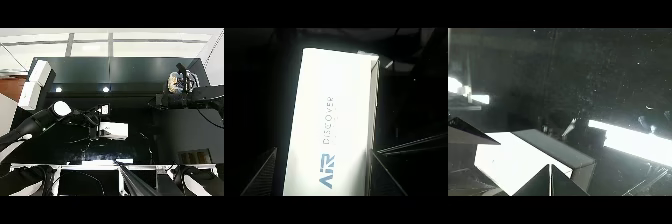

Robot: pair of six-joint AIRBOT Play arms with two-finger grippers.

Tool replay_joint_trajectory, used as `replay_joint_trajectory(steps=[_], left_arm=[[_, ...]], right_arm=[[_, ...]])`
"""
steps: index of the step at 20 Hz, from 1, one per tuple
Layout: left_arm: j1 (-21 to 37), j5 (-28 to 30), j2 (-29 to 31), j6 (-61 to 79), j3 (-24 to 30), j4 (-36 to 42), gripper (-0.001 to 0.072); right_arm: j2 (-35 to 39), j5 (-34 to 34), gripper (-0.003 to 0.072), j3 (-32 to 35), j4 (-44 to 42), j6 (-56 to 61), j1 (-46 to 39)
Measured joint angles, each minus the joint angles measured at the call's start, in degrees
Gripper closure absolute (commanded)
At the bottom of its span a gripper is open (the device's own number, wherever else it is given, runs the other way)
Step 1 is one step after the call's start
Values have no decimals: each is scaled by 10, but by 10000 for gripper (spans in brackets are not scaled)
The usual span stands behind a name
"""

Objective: Fold the box and place the chain.

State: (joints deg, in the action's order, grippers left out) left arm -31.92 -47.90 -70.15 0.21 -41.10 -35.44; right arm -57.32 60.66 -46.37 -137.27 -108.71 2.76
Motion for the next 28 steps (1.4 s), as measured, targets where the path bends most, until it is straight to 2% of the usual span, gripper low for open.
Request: replay_joint_trajectory(steps=[10,19,23,24,25,26,28], left_arm=[[-15,-1,-10,0,0,-2,5],[-36,5,-45,0,0,-3,5],[-47,24,-52,-5,0,-3,12],[-51,35,-54,-14,1,-4,84],[-55,42,-56,-24,1,-4,235],[-57,49,-56,-34,1,-5,255],[-56,53,-53,-74,1,-19,390]], right_arm=[[0,-4,665,0,0,0,0],[0,-4,665,0,0,0,0],[0,-5,665,0,0,0,0],[0,-7,665,0,0,0,0],[0,-9,665,0,0,0,0],[0,-10,665,0,0,0,0],[0,-12,665,0,1,0,-3]])
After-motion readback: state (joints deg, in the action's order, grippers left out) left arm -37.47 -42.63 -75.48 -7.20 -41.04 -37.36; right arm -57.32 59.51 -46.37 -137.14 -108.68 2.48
